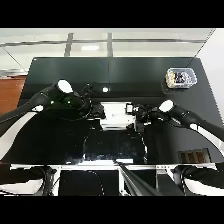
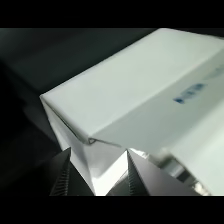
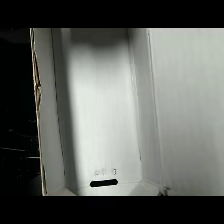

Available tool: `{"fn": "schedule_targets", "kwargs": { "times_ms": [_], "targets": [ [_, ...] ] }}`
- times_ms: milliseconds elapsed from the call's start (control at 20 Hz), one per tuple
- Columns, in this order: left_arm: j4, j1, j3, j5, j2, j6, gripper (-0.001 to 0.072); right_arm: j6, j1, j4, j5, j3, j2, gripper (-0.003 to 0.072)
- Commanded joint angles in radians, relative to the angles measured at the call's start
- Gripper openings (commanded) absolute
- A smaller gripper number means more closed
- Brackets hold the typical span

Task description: Fold the box and place the chain.

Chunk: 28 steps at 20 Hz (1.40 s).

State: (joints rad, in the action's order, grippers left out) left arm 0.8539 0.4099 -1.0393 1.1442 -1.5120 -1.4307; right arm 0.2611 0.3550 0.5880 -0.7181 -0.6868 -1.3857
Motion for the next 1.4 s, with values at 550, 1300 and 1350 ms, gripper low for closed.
{"fn": "schedule_targets", "kwargs": {
  "times_ms": [550,1300,1350],
  "targets": [
    [0.537,0.239,-0.063,-0.060,-0.017,-0.600,0.0399,-0.004,0.001,-0.001,0.005,0.000,-0.001,0.0190],
    [0.563,0.307,-0.164,0.016,-0.093,-0.769,0.0023,-0.004,0.001,0.000,0.004,0.000,-0.001,0.0190],
    [0.570,0.307,-0.164,0.017,-0.093,-0.774,0.0023,-0.004,0.001,0.000,0.004,0.000,-0.001,0.0190]
  ]
}}
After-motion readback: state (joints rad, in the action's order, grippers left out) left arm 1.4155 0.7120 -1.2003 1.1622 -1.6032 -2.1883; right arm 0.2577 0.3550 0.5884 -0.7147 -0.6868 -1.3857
